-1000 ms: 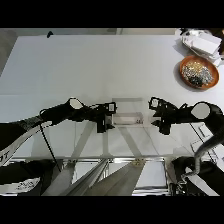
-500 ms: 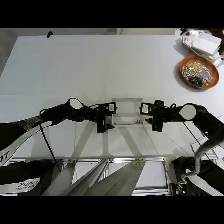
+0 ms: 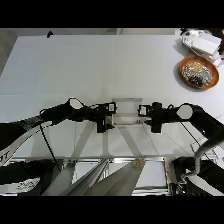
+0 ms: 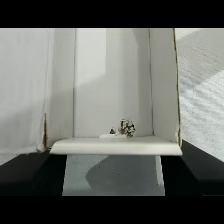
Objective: Fold the box and place the chain.
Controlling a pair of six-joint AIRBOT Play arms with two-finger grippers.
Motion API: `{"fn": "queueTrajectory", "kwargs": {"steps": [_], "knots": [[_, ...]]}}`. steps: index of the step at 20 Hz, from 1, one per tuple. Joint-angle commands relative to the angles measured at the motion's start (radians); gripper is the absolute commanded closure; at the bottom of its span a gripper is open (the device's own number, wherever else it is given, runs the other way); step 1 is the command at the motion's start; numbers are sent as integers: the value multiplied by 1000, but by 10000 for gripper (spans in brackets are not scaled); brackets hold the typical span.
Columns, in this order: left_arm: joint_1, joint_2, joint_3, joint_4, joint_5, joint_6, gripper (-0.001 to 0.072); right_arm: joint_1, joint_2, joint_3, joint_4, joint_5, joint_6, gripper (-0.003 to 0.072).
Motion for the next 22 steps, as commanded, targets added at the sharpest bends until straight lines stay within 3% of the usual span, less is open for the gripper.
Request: {"fn": "queueTrajectory", "kwargs": {"steps": [1, 22], "knots": [[1, 1, 0, 0, 0, 0, 386, 1, -2, 0, 31, -16, 0, 472], [1, 1, 0, 0, 0, 0, 386, 103, -32, 0, 90, -100, 2, 510]]}}
